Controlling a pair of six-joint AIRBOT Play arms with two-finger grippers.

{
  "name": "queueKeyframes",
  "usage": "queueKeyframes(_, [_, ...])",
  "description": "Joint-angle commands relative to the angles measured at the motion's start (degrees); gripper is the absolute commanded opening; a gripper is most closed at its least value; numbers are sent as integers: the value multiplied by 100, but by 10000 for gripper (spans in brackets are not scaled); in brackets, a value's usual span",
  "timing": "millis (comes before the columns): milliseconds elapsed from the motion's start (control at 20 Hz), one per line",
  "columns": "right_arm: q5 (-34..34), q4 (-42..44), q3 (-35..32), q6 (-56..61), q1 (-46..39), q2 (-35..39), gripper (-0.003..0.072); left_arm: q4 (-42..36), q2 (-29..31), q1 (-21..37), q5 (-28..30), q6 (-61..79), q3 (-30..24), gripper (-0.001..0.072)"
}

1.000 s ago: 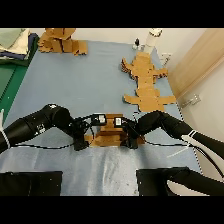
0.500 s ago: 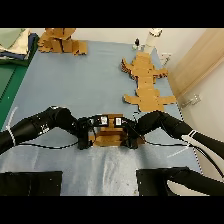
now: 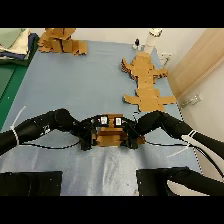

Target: Fold the box.

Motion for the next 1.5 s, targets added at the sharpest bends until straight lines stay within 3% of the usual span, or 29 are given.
queueKeyframes(0, [0,2,0,2,-2,0,516,-227,-107,7,55,223,-11,214])
queueKeyframes(50, [0,2,0,2,-2,0,516,-245,-116,-17,57,216,-11,213])
queueKeyframes(100, [0,2,0,2,-2,0,516,-260,-116,-31,52,219,-11,168])
queueKeyframes(150, [0,2,0,2,-2,0,516,-260,-116,-57,57,221,-11,60])
queueKeyframes(350, [0,2,0,2,-2,0,516,-348,-116,-63,382,243,-11,59])
queueKeyframes(850, [0,2,0,2,-2,0,516,-826,-280,-173,444,387,-26,44])
queueKeyframes(900, [0,2,0,2,-2,0,516,-822,-289,-199,461,387,-31,80])
queueKeyframes(950, [0,2,0,2,-2,0,516,-846,-286,-208,498,385,-28,259])
queueKeyframes(1000, [0,2,0,2,-2,0,516,-870,-289,-208,529,380,-31,376])
queueKeyframes(1450, [0,2,0,2,-2,0,516,-863,-289,-205,531,382,-31,376])
